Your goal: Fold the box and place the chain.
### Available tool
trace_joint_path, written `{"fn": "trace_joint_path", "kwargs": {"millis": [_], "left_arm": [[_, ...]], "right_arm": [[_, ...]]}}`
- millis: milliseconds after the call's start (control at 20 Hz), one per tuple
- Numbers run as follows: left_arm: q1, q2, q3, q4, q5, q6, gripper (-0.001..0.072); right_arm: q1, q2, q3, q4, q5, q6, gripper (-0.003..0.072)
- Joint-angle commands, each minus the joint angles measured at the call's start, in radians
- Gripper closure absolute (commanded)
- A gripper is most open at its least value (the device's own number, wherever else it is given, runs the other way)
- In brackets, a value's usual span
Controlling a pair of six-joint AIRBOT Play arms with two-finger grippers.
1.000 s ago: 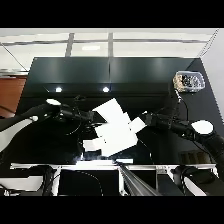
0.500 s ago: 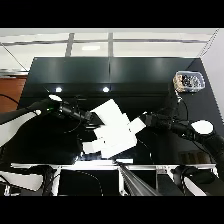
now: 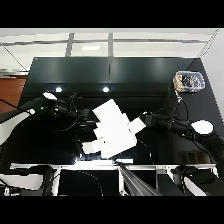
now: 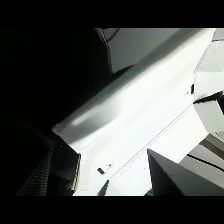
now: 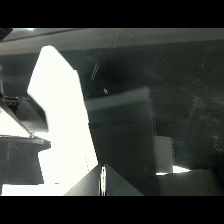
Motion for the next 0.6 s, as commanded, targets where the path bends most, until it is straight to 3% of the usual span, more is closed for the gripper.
{"fn": "trace_joint_path", "kwargs": {"millis": [0, 100, 300, 550], "left_arm": [[-0.024, 0.002, -0.025, -0.090, 0.004, 0.096, 0.0002], [-0.040, 0.002, -0.040, -0.184, -0.036, 0.207, 0.0002], [-0.079, 0.002, -0.039, -0.165, -0.048, 0.255, 0.0002], [-0.088, 0.002, -0.039, -0.164, -0.148, 0.410, 0.0006]], "right_arm": [[0.000, 0.001, 0.000, -0.004, -0.007, 0.001, 0.0677], [0.000, 0.001, 0.000, -0.004, -0.007, 0.000, 0.0677], [0.000, 0.001, 0.000, -0.004, -0.008, 0.000, 0.0677], [0.000, 0.001, 0.000, -0.004, -0.009, 0.000, 0.0677]]}}
